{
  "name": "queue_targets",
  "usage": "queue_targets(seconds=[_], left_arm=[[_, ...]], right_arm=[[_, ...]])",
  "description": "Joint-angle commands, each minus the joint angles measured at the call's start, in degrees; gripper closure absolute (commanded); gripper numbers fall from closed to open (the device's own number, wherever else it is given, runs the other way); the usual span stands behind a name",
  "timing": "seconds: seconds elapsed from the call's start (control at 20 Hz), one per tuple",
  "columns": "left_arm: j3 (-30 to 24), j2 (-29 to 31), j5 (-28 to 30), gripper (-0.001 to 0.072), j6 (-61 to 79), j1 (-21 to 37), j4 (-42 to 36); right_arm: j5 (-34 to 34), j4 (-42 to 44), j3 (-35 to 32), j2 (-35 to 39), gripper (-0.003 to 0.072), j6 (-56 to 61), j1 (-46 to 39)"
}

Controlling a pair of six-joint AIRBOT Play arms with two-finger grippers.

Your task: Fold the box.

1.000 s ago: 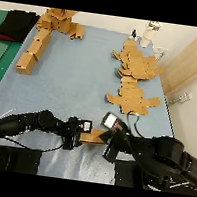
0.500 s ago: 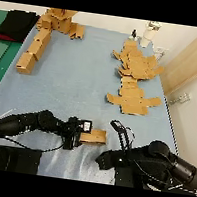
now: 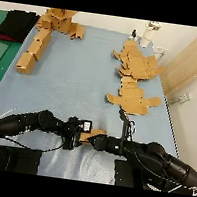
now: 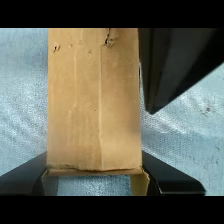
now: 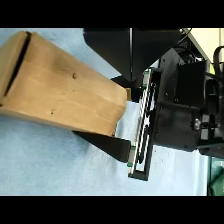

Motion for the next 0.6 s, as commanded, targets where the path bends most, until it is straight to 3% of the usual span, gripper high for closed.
queue_targets(seconds=[0.0, 0.55], left_arm=[[0.0, 0.0, 0.0, 0.0248, 0.0, 0.0, 0.0], [0.0, 0.0, 0.0, 0.0248, 0.0, 0.0, 0.0]], right_arm=[[0.7, -0.2, -0.1, -1.6, 0.0686, -0.1, 0.0], [1.2, -0.6, -2.6, -2.4, 0.0686, 0.2, 0.0]])
